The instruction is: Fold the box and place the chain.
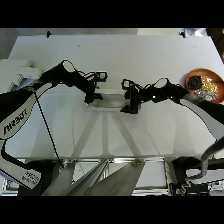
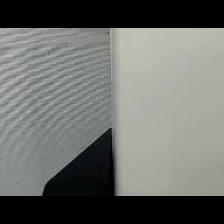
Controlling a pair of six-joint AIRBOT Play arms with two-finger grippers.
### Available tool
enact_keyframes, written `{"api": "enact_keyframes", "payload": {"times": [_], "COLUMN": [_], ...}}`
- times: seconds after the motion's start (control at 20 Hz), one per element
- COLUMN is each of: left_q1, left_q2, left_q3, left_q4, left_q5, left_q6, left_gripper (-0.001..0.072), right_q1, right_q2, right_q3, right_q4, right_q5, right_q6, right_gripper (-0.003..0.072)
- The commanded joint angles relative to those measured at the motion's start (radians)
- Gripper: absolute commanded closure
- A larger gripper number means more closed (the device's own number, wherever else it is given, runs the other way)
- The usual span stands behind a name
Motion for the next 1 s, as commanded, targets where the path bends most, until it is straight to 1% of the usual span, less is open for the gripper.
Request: {"api": "enact_keyframes", "payload": {"times": [0.0, 0.2, 0.45, 0.5, 0.65, 0.7, 0.95], "left_q1": [0.001, 0.001, 0.001, 0.001, 0.001, 0.001, 0.001], "left_q2": [0.001, 0.001, 0.001, 0.001, 0.001, 0.001, 0.001], "left_q3": [0.0, 0.0, 0.0, 0.0, 0.0, 0.0, 0.0], "left_q4": [0.0, 0.0, 0.0, 0.0, 0.0, 0.0, 0.0], "left_q5": [0.001, 0.001, 0.001, 0.001, 0.001, 0.001, 0.001], "left_q6": [0.0, 0.0, 0.0, -0.001, -0.001, 0.0, 0.0], "left_gripper": [0.0692, 0.0692, 0.0692, 0.0692, 0.0692, 0.0692, 0.0692], "right_q1": [0.013, 0.017, 0.017, 0.017, 0.017, 0.017, 0.017], "right_q2": [-0.021, -0.034, -0.033, -0.033, -0.034, -0.034, -0.033], "right_q3": [-0.001, -0.003, -0.055, -0.055, -0.055, -0.055, -0.056], "right_q4": [0.047, 0.039, 0.049, 0.062, 0.174, 0.182, 0.134], "right_q5": [-0.036, -0.04, -0.09, -0.09, -0.095, -0.1, -0.104], "right_q6": [-0.004, 0.0, -0.005, -0.006, -0.085, -0.091, -0.071], "right_gripper": [-0.0005, -0.0005, -0.0005, -0.0005, -0.0005, -0.0005, -0.0005]}}
